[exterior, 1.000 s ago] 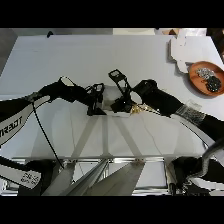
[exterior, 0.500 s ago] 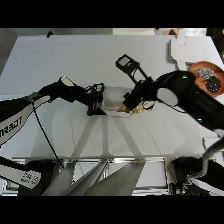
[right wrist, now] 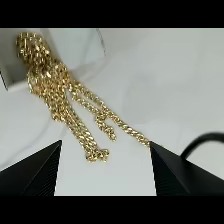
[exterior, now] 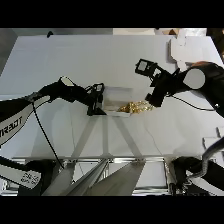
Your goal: Fold the box and place the chain.
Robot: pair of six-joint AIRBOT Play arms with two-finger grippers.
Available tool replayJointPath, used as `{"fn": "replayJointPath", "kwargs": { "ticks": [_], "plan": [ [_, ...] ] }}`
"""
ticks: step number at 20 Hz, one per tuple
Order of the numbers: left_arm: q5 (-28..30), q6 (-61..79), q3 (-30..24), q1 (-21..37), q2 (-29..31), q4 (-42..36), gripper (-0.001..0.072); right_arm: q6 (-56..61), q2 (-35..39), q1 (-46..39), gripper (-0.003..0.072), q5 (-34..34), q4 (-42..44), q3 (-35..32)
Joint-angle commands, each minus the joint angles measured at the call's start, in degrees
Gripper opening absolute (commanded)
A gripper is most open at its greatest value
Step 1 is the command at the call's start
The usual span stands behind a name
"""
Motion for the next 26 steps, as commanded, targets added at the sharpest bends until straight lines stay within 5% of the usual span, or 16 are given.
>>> {"fn": "replayJointPath", "kwargs": {
  "ticks": [1,7,19,20,23,25,26],
  "plan": [
    [0.0,0.0,0.0,0.0,0.0,0.0,0.038,-24.5,-3.9,-4.0,0.0612,-4.8,8.2,-5.7],
    [0.0,0.0,0.0,0.0,0.0,0.0,0.038,-44.8,-13.0,-4.3,0.0612,-9.9,20.1,-9.8],
    [0.0,0.0,0.0,0.0,0.0,0.0,0.038,-45.7,-19.2,-4.3,0.0591,-12.8,22.7,-9.8],
    [0.0,0.0,0.0,0.0,0.0,0.0,0.038,-45.6,-19.3,-4.3,0.0549,-12.8,22.7,-9.8],
    [0.0,0.0,0.0,0.0,0.0,0.0,0.038,-39.7,-19.3,-4.3,0.027,-12.8,22.7,-9.8],
    [0.0,0.0,0.0,0.0,0.0,0.0,0.038,-35.8,-19.2,-4.3,0.0202,-12.7,22.6,-9.8],
    [0.0,0.0,0.0,0.0,0.0,0.0,0.038,-34.9,-19.1,-4.3,0.0111,-12.3,22.6,-9.8]
  ]
}}
